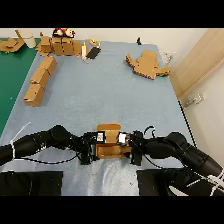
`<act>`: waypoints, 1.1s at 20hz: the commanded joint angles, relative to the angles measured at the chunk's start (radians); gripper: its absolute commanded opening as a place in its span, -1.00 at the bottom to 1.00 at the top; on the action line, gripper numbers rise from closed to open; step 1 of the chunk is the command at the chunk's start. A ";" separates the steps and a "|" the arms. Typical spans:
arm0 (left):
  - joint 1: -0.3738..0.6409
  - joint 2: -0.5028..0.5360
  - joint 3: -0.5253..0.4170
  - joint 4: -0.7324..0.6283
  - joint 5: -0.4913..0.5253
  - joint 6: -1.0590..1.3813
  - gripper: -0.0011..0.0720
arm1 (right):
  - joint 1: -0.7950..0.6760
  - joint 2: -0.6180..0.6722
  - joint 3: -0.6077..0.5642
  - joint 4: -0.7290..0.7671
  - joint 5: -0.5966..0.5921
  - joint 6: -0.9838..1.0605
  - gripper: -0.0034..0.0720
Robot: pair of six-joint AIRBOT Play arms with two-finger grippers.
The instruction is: Fold the box.
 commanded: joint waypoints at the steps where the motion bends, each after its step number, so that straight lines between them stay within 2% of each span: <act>1: 0.001 0.001 0.000 0.000 0.000 0.000 0.28 | 0.016 -0.026 0.000 0.023 0.048 -0.042 0.36; 2: 0.001 0.000 0.000 0.000 0.000 0.000 0.28 | 0.029 -0.026 0.000 0.036 0.045 -0.042 0.22; 3: 0.001 0.000 0.000 0.000 0.000 0.000 0.28 | 0.045 -0.026 0.000 0.049 0.045 -0.042 0.00; 5: 0.001 0.000 0.000 0.000 0.000 0.000 0.28 | 0.084 -0.026 0.000 0.048 0.047 -0.045 -0.21; 6: 0.001 0.000 0.000 0.000 0.000 0.000 0.28 | 0.102 -0.026 0.000 0.048 0.047 -0.050 -0.46; 7: 0.001 0.000 0.000 0.000 0.000 0.000 0.28 | 0.115 -0.026 0.000 0.044 0.048 -0.050 -0.52; 11: 0.001 0.000 0.000 0.000 0.000 0.000 0.28 | 0.122 -0.026 0.000 0.041 0.098 -0.077 -0.52; 13: 0.001 0.001 0.000 0.000 0.000 0.000 0.28 | 0.122 -0.035 0.000 0.047 0.129 -0.087 -0.49; 14: 0.001 0.000 0.000 0.000 0.000 0.000 0.28 | 0.122 -0.045 0.000 0.057 0.135 -0.087 -0.20; 15: 0.001 0.000 0.000 0.000 0.000 0.000 0.28 | 0.122 -0.058 0.000 0.073 0.134 -0.087 0.32; 16: 0.001 0.000 0.000 0.000 0.000 0.000 0.28 | 0.122 -0.068 0.000 0.084 0.131 -0.087 0.38; 22: 0.001 0.000 0.000 0.000 0.000 0.000 0.28 | 0.122 -0.084 0.000 0.084 0.130 -0.087 0.38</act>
